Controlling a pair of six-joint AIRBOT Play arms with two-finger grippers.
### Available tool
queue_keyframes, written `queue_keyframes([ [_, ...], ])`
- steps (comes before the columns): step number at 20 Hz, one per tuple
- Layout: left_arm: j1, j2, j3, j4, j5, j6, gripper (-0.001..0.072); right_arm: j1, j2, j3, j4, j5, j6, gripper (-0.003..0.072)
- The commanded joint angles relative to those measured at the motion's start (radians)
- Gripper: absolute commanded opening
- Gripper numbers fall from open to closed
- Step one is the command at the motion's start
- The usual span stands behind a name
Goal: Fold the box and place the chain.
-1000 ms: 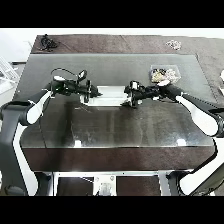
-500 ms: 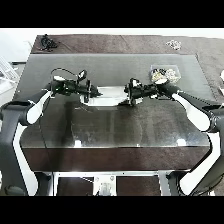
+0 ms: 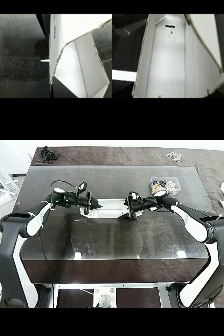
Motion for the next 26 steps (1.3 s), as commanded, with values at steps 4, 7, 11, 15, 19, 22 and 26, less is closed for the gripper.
queue_keyframes([
  [4, 0.000, 0.001, 0.000, 0.000, 0.001, 0.000, 0.0021, 0.000, -0.006, 0.008, -0.003, 0.001, 0.002, 0.0661],
  [7, 0.000, 0.001, 0.000, 0.000, 0.000, 0.000, 0.0021, 0.000, -0.008, 0.015, -0.002, 0.001, 0.003, 0.0641],
  [11, 0.000, 0.001, 0.000, 0.000, 0.001, 0.000, 0.0021, 0.008, -0.013, 0.017, -0.003, 0.002, 0.006, 0.0639],
  [15, 0.000, 0.001, 0.000, 0.000, 0.001, 0.000, 0.0021, 0.008, -0.013, 0.017, -0.003, 0.001, 0.010, 0.0640],
  [19, 0.000, 0.001, 0.000, 0.000, 0.004, 0.000, 0.0022, 0.008, -0.013, 0.017, -0.004, 0.001, 0.010, 0.0621],
  [22, 0.000, 0.001, 0.000, 0.000, 0.004, 0.000, 0.0021, 0.008, -0.013, 0.017, -0.011, 0.002, 0.010, 0.0569],
  [26, 0.000, 0.001, 0.000, 0.000, 0.004, 0.000, 0.0021, 0.008, -0.013, 0.017, -0.013, 0.002, 0.010, 0.0568],
])
